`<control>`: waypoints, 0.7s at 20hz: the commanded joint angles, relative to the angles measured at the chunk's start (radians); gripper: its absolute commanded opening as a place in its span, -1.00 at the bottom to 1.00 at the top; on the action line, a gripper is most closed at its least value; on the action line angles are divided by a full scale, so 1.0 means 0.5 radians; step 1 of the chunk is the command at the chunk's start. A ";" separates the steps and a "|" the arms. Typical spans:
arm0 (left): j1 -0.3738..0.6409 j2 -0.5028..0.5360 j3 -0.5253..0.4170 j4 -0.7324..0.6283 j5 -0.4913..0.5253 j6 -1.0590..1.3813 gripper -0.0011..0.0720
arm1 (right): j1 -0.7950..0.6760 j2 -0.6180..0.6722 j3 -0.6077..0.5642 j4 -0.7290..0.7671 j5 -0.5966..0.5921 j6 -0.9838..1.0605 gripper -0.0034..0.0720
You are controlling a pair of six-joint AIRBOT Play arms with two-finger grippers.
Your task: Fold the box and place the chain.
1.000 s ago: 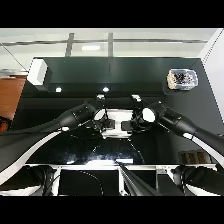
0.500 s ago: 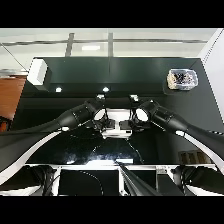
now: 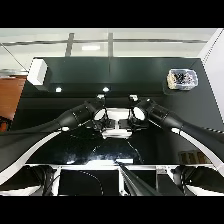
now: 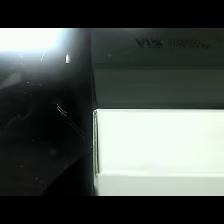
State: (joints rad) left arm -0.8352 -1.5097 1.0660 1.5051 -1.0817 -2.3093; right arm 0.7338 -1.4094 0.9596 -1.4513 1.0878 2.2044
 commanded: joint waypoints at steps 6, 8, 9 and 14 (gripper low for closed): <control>0.000 0.000 0.002 0.003 0.001 0.004 -0.88 | 0.002 -0.005 0.013 0.021 0.041 0.021 -0.78; 0.000 0.000 0.002 0.003 0.001 0.003 -0.89 | 0.000 -0.004 0.013 0.015 0.051 0.021 -0.77; 0.000 0.000 0.002 0.003 0.001 0.003 -0.88 | 0.001 -0.004 0.016 -0.009 0.053 0.021 -0.56; 0.000 0.000 0.002 0.003 0.002 0.004 -0.88 | 0.000 -0.002 0.017 0.010 0.070 0.020 0.11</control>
